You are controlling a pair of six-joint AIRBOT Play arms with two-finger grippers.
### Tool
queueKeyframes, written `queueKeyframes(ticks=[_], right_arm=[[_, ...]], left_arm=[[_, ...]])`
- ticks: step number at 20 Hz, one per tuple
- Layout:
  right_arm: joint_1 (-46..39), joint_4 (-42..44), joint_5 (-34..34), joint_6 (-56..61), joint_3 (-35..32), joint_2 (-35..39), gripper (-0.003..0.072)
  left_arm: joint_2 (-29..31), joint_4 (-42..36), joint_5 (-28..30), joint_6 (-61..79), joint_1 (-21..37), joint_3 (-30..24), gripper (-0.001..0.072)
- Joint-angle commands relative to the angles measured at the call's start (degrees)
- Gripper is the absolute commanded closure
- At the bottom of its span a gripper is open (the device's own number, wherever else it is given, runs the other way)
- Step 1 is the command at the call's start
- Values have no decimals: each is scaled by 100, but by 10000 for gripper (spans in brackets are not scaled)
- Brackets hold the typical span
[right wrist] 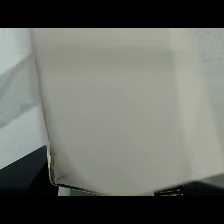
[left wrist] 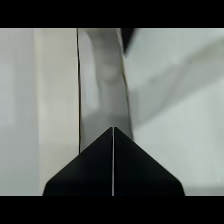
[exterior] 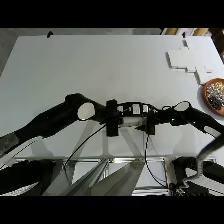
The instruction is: Fold the box and place the chain.
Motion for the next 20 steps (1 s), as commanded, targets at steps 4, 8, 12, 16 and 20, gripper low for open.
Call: queueKeyframes(ticks=[4, 8, 12, 16, 20], right_arm=[[-2, 0, 4, 2, 0, 2, 271], [-2, 0, 4, 2, 0, 2, 271], [-2, 0, 4, 2, 0, 2, 271], [-2, 0, 4, 2, 0, 2, 271], [-2, 2, 4, 2, 0, 2, 271]], left_arm=[[-861, -804, 1650, -192, 442, 11, 703], [-1185, -831, 2061, -623, 857, 90, 703], [-1633, -1386, 1729, -643, 1036, 90, 703], [-1403, -1104, 1038, -422, 1064, 92, 702], [-605, -44, -227, -527, 1073, 92, 702]])
